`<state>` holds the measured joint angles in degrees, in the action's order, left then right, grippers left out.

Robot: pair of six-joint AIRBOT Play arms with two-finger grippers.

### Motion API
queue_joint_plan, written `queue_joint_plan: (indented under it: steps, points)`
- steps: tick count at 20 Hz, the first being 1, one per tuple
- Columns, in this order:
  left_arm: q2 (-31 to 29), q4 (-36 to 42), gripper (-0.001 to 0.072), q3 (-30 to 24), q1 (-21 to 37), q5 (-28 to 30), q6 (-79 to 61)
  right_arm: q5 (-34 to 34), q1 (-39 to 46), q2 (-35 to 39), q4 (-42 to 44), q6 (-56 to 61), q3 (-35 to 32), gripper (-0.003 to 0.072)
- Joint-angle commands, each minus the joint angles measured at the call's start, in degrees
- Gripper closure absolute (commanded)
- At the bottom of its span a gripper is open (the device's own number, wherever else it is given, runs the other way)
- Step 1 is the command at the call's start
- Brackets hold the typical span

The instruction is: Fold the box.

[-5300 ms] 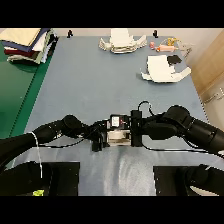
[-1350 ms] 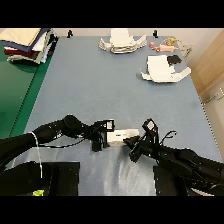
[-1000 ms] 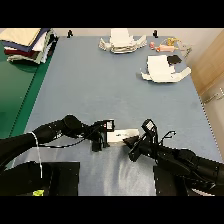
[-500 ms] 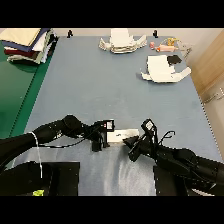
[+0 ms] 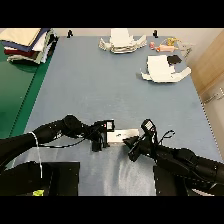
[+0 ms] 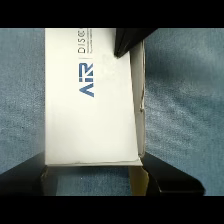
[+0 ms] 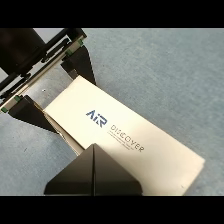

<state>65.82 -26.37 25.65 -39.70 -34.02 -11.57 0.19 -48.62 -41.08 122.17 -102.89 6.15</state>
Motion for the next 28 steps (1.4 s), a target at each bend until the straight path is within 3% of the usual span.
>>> queue_joint_plan:
  steps: [1, 11, 21, 24, 28]
  points:
    - [-0.04, 0.02, 0.0239, 0.0, 0.04, 0.0, 0.02, 0.79, -0.07, -0.04, -0.02, 0.0, -0.04, 0.0683]
    - [-0.04, 0.02, 0.0239, 0.0, 0.04, 0.0, 0.02, -0.76, -0.07, 5.44, -0.02, 0.0, 1.81, 0.0683]
    - [-0.04, 0.02, 0.0239, 0.0, 0.04, 0.0, 0.02, -1.86, -0.04, 5.44, -0.5, 0.0, 2.49, 0.0683]
    - [-0.04, 0.02, 0.0239, 0.0, 0.04, 0.02, 0.02, 9.66, 2.56, 4.98, -5.03, -0.09, 7.21, 0.0683]
    - [-0.04, 0.02, 0.0239, 0.0, 0.04, 0.0, 0.02, 36.13, 14.38, 0.42, -20.15, 10.05, 20.26, 0.0683]
